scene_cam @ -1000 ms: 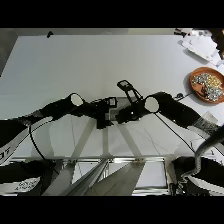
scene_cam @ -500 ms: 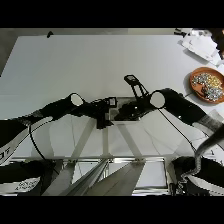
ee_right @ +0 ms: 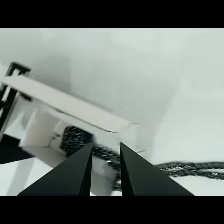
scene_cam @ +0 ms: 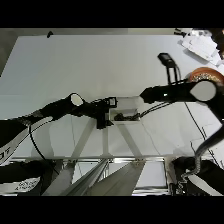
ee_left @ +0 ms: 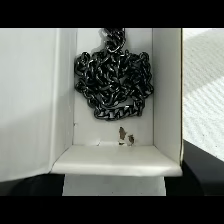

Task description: Fold the box and place the chain.

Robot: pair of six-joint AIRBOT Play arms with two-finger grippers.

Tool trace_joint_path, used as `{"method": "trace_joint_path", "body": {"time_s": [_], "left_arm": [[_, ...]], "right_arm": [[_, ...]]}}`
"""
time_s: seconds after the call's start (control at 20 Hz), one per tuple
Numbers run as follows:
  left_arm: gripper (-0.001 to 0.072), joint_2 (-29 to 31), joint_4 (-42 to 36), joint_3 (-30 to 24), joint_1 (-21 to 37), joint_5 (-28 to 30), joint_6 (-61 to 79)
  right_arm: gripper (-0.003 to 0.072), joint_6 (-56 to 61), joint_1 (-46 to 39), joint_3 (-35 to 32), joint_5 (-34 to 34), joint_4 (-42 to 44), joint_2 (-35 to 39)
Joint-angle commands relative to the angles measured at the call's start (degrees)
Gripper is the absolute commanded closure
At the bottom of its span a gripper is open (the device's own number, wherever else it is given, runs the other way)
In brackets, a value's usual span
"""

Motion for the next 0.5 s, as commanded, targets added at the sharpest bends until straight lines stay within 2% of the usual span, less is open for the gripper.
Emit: {"method": "trace_joint_path", "body": {"time_s": [0.0,0.1,0.2,0.25,0.3,0.45], "left_arm": [[0.0376,0.02,0.02,-0.02,0.0,0.0,0.0],[0.0376,0.02,0.02,-0.02,0.0,0.02,0.0],[0.0376,0.02,0.02,-0.02,0.0,0.0,0.0],[0.0376,0.02,0.02,-0.02,-0.02,0.02,0.0],[0.0376,0.02,0.02,-0.02,-0.02,0.02,0.0],[0.0376,0.02,0.02,-0.02,0.0,0.02,0.0]], "right_arm": [[0.0487,-4.17,-11.74,0.0,4.13,0.33,2.27],[0.0487,-7.54,-19.12,0.0,3.5,0.24,2.23],[0.0483,-8.04,-25.7,0.0,-1.14,1.53,1.29],[0.042,-8.81,-28.09,0.04,-2.73,2.73,-0.02],[0.0324,-10.47,-29.81,0.07,-2.82,3.56,-2.08],[0.0317,-11.17,-30.67,0.13,2.78,1.22,-9.62]]}}
